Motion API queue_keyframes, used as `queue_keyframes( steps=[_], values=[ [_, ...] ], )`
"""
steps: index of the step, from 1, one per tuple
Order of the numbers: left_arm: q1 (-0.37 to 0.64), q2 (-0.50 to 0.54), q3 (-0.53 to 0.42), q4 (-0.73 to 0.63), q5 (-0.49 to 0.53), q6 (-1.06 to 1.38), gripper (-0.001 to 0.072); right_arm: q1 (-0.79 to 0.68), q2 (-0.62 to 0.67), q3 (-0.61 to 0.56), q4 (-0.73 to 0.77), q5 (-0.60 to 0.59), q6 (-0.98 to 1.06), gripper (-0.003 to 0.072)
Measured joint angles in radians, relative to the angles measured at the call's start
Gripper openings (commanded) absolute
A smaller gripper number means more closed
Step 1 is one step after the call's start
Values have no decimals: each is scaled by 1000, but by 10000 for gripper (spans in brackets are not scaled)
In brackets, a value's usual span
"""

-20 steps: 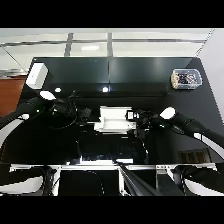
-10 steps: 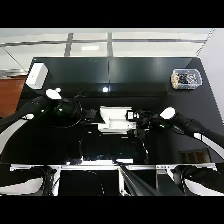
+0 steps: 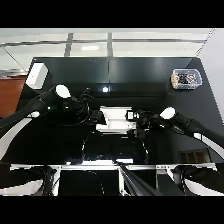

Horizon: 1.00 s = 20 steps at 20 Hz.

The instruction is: Fold the box and place the chain.

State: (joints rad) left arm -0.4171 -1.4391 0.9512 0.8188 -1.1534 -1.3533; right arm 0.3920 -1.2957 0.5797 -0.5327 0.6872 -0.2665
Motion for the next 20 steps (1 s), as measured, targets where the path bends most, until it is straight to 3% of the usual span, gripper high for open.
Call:
queue_keyframes(
  steps=[20],
  values=[
    [-182,0,64,341,122,-400,573,0,0,0,0,0,0,97]
  ],
)
